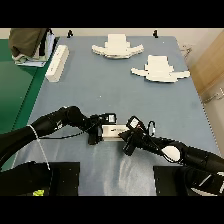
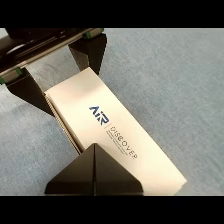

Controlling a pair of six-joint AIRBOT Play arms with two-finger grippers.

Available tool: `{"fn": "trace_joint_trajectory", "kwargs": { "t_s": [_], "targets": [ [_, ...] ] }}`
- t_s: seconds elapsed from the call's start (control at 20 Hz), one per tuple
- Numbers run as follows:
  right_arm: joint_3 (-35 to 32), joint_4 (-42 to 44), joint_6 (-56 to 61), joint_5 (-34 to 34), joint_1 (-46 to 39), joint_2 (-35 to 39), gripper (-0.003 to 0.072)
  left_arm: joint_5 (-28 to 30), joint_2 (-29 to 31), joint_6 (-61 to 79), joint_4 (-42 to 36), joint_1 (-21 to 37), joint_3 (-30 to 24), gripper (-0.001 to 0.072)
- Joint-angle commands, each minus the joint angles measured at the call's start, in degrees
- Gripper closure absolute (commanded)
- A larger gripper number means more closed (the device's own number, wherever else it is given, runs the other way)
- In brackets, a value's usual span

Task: Fold the box.

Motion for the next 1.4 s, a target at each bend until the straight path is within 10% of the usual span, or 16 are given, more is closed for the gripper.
{"fn": "trace_joint_trajectory", "kwargs": {
  "t_s": [0.0, 1.0, 1.35],
  "targets": [
    [-0.04, -0.11, 0.00, 0.79, 0.07, -0.09, 0.0685, 0.00, 0.00, 0.00, 0.00, -0.02, 0.00, 0.0246],
    [3.21, -0.20, 8.79, 3.96, -5.22, 10.80, 0.0684, 0.00, 0.00, 0.00, 0.00, -0.02, 0.00, 0.0246],
    [19.41, -28.68, 36.35, 33.62, -25.94, 2.84, 0.0684, 0.00, 0.00, 0.00, 0.02, -0.02, 0.00, 0.0246]
  ]
}}
